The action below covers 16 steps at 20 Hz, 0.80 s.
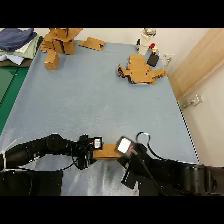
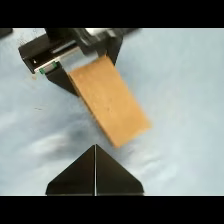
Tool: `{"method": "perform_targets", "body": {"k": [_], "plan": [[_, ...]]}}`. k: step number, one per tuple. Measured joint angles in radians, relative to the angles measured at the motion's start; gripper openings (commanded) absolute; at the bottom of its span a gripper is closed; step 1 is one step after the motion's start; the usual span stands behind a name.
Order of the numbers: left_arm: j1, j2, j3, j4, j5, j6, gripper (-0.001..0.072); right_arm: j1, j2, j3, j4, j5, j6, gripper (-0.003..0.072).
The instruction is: Fold the box.
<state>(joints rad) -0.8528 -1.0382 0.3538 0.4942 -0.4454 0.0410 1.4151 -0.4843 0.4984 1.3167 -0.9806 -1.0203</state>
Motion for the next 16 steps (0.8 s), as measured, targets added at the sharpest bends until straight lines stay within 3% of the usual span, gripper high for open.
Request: {"method": "perform_targets", "body": {"k": [2, 4, 7, 9, 12, 16], "plan": [[0.0, 0.0, 0.0, 0.0, 0.0, 0.0, 0.0523, 0.0, 0.058, -0.08, 0.061, 0.077, 0.237, 0.0002], [0.0, 0.0, 0.0, 0.0, 0.0, 0.0, 0.0523, -0.002, 0.108, -0.193, 0.077, 0.249, 0.505, 0.0002], [0.0, 0.0, 0.0, 0.0, 0.0, 0.0, 0.0522, -0.029, 0.135, -0.352, -0.09, 0.557, 0.987, 0.0002], [0.0, 0.0, 0.0, 0.0, 0.0, 0.0, 0.0523, -0.066, 0.136, -0.402, -0.267, 0.678, 1.255, 0.0002], [0.0, 0.0, 0.0, 0.0, 0.0, 0.0, 0.0523, -0.126, 0.137, -0.437, -0.462, 0.771, 1.49, 0.0002], [0.0, 0.0, 0.0, 0.0, 0.0, 0.0, 0.0523, -0.157, 0.137, -0.454, -0.567, 0.821, 1.616, 0.0002]]}}
